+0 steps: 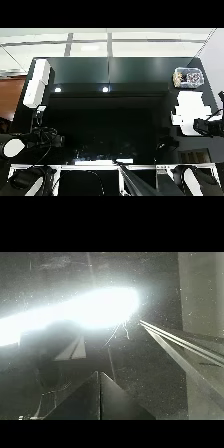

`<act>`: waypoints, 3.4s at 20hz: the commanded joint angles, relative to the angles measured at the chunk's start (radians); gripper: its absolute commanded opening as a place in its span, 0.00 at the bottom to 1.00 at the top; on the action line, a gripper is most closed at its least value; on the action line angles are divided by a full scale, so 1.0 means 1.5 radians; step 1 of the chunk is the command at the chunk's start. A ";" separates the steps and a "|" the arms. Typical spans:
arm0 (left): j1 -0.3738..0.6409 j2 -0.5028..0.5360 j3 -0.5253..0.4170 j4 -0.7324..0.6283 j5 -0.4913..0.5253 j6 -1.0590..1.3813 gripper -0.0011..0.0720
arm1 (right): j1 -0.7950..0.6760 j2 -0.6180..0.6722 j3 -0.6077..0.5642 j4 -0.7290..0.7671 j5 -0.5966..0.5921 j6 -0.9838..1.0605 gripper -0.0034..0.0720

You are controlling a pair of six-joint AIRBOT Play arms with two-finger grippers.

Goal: Fold the box and place the chain.

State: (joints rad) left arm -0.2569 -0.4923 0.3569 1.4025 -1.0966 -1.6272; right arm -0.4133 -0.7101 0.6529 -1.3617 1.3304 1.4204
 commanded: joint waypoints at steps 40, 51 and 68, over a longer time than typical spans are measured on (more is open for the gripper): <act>0.018 -0.167 0.153 -0.006 0.291 0.033 0.99 | 0.048 -0.294 0.127 0.115 -0.294 -0.096 1.00; 0.019 -0.173 0.154 0.017 0.311 0.032 0.99 | -0.306 -0.536 0.424 -0.002 -0.299 -0.170 0.99; 0.019 -0.173 0.154 -0.039 0.349 0.033 0.97 | -0.363 -0.636 0.523 0.073 -0.085 -0.409 0.99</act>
State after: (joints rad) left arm -0.2287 -0.7513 0.5873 1.3464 -0.5728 -1.5780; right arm -0.9569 -1.6611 1.4090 -1.2888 1.1885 0.8181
